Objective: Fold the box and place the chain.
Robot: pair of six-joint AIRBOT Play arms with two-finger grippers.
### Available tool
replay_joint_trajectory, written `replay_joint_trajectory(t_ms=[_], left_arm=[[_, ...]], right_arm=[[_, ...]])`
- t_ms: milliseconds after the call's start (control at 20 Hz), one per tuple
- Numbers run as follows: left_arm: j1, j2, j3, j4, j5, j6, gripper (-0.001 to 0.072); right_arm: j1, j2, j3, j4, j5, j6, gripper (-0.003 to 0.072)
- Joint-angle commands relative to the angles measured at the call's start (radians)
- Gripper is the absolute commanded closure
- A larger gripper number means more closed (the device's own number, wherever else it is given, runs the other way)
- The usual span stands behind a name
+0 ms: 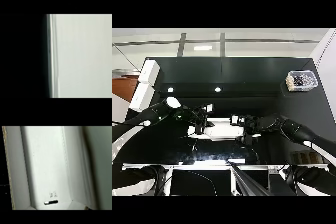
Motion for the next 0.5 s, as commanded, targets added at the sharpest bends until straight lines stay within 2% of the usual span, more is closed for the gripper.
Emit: replay_joint_trajectory(t_ms=[0, 50, 150, 350, 400, 450], left_arm=[[0.000, 0.000, 0.000, 0.000, 0.000, 0.001, 0.0684], [0.000, 0.000, 0.000, 0.000, 0.000, 0.001, 0.0684], [0.000, 0.000, 0.000, 0.000, 0.000, 0.001, 0.0684], [0.000, 0.000, 0.001, 0.001, 0.000, 0.002, 0.0676], [0.001, 0.000, 0.003, 0.002, -0.001, 0.001, 0.0606], [0.002, 0.002, 0.010, 0.009, -0.012, 0.001, 0.0430]], right_arm=[[0.001, -0.001, 0.000, -0.003, 0.000, 0.002, 0.0046], [0.001, -0.001, 0.000, -0.003, 0.000, 0.002, 0.0047], [0.001, -0.001, 0.000, -0.014, -0.002, 0.002, 0.0201], [0.001, -0.001, 0.000, -0.018, 0.000, 0.002, 0.0210], [0.001, -0.001, 0.000, -0.018, 0.000, 0.002, 0.0210], [0.001, -0.001, 0.000, -0.019, 0.000, 0.002, 0.0210]])
